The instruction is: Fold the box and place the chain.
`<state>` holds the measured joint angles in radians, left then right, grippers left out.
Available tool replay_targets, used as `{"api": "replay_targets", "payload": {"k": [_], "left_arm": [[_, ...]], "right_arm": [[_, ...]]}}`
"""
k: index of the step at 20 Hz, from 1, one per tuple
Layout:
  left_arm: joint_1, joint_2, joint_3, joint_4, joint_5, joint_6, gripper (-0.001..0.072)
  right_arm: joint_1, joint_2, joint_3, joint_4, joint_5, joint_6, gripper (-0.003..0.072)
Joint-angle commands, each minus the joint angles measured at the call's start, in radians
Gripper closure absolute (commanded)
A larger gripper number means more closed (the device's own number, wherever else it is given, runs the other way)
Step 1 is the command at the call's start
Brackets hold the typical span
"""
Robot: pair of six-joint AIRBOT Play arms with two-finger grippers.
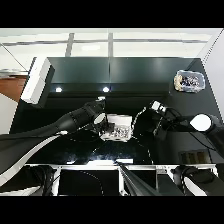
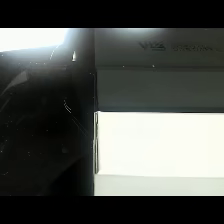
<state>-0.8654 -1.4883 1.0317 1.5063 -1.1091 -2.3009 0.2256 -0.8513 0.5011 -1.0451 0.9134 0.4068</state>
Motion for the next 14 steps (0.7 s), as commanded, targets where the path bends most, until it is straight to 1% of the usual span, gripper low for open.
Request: {"api": "replay_targets", "payload": {"k": [1,3,5,9,14], "left_arm": [[0.000,0.000,0.000,0.000,0.000,0.000,0.0677],[0.000,0.000,0.000,0.000,0.000,0.000,0.0677],[0.000,0.000,0.000,0.000,0.001,0.000,0.0677],[0.000,0.000,0.000,0.000,-0.001,0.000,0.0677],[0.000,0.000,0.000,0.000,0.000,0.000,0.0677]], "right_arm": [[0.002,-0.090,-0.004,0.169,0.006,-0.345,-0.0021],[0.024,-0.133,-0.004,0.198,0.006,-0.409,-0.0018],[0.065,-0.165,-0.004,0.200,-0.022,-0.444,-0.0018],[0.146,-0.206,-0.003,0.200,-0.162,-0.445,-0.0018],[0.150,-0.255,0.000,0.212,-0.192,-0.491,-0.0018]]}}
